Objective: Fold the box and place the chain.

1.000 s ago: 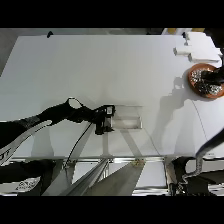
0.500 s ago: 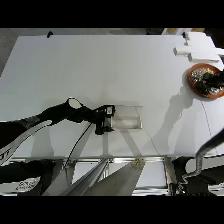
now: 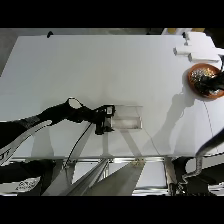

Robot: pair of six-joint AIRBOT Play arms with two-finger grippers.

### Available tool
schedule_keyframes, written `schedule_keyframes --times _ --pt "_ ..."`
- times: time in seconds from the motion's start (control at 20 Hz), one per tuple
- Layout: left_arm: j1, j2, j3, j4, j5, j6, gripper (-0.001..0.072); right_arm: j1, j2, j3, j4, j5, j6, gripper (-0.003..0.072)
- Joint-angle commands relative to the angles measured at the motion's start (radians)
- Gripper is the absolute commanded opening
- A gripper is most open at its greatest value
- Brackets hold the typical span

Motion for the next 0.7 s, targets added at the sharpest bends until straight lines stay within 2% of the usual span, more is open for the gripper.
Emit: schedule_keyframes --times 0.0,0.35,0.55,0.65 --pt "0.001 0.001 0.0 0.0 0.0 0.0 0.0035 0.005 0.024 0.0 -0.056 0.054 -0.006 0.0022" --pt "0.001 0.001 0.0 0.0 0.0 0.0 0.0035 0.005 0.318 0.0 -0.076 0.205 -0.045 0.0023" --pt "0.001 0.001 0.0 0.0 0.0 0.0 0.0035 0.005 0.503 0.0 0.018 0.329 -0.089 0.0023" --pt "0.001 0.001 0.0 0.0 0.0 0.0 0.0035 0.006 0.578 0.0 0.116 0.41 -0.115 0.0023"
